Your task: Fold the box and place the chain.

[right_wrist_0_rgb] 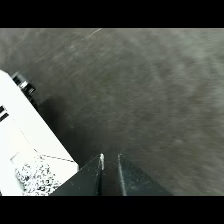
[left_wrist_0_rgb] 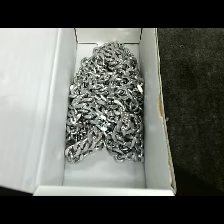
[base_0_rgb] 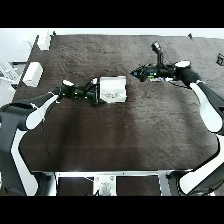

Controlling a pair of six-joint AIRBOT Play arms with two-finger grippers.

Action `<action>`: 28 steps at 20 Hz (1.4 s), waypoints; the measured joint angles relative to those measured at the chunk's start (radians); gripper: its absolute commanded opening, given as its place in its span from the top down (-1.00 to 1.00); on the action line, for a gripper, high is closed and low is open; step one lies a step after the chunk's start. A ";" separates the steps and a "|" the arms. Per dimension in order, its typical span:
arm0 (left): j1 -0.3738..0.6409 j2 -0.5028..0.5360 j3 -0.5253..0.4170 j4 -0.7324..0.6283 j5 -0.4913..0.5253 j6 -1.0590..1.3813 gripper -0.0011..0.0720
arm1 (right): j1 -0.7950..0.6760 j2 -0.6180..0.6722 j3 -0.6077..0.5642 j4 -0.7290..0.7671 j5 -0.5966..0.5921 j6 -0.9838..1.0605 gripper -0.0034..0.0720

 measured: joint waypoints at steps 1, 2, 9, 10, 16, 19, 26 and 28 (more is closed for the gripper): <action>0.000 0.000 0.000 0.000 0.000 0.000 -0.29 | 0.012 -0.015 0.010 -0.006 0.003 -0.008 0.59; 0.000 0.000 0.000 0.000 0.000 0.000 -0.29 | 0.022 -0.027 0.017 -0.016 0.009 -0.018 0.59; 0.000 0.000 0.000 0.000 0.000 0.000 -0.29 | 0.053 -0.055 0.081 -0.076 0.133 -0.058 0.48; 0.000 0.000 0.000 0.000 0.000 0.000 -0.29 | 0.055 -0.056 0.095 -0.079 0.179 -0.063 0.46; 0.000 0.000 0.000 0.000 0.000 0.000 -0.29 | 0.090 -0.058 0.146 -0.146 0.369 -0.080 0.32; 0.000 0.000 0.000 0.000 0.000 0.000 -0.29 | 0.115 -0.059 0.153 -0.203 0.381 -0.093 0.31; 0.000 0.000 0.000 0.000 0.000 0.000 -0.29 | 0.151 -0.059 0.155 -0.246 0.344 -0.113 0.17; 0.000 0.000 0.000 0.000 0.000 0.000 -0.29 | 0.163 -0.059 0.155 -0.248 0.334 -0.121 0.16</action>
